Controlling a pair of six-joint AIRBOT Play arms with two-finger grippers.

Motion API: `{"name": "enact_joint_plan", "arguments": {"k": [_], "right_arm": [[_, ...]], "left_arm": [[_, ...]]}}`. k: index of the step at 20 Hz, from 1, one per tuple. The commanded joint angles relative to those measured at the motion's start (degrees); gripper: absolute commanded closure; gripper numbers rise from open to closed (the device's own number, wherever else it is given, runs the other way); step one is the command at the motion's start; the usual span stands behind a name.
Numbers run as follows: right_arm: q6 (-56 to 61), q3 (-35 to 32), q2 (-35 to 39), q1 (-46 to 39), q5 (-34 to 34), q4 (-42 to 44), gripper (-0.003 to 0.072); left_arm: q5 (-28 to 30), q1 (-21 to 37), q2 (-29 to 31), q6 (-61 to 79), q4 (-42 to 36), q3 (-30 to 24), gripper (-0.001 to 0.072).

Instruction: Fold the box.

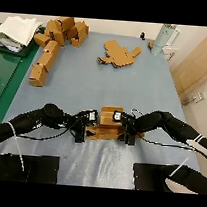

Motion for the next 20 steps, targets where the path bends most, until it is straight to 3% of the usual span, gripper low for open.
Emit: {"name": "enact_joint_plan", "arguments": {"k": [1, 2, 3, 4, 17, 18, 19, 20], "right_arm": [[0.0, 0.0, 0.0, 0.0, 0.0, 0.0, 0.0218], [0.0, 0.0, 0.0, 0.0, 0.0, 0.0, 0.0218], [0.0, 0.0, 0.0, 0.0, 0.0, 0.0, 0.0218], [0.0, 0.0, 0.0, 0.0, 0.0, 0.0, 0.0218], [0.0, 0.0, 0.0, 0.0, 0.0, 0.0, 0.0218], [0.0, 0.0, 0.0, 0.0, 0.0, 0.0, 0.0219], [0.0, 0.0, 0.0, 0.0, 0.0, 0.0, 0.0219], [0.0, 0.0, 0.0, 0.0, 0.0, 0.0, 0.0218]], "left_arm": [[0.5, -1.0, -2.9, 0.9, -2.8, 1.4, 0.0358], [0.5, -1.2, -3.6, 0.6, -3.1, 2.2, 0.0359], [0.5, -1.6, -4.2, -0.7, -3.0, 2.9, 0.0406], [0.4, -1.9, -4.4, -1.9, -2.5, 3.3, 0.059], [2.5, -4.9, -5.8, -2.4, -5.6, 3.3, 0.0599], [2.5, -5.0, -6.1, -2.4, -5.6, 3.3, 0.0553], [2.5, -5.1, -6.1, -2.4, -5.6, 3.3, 0.037], [2.5, -5.1, -6.1, -2.4, -5.6, 3.3, 0.0244]]}}
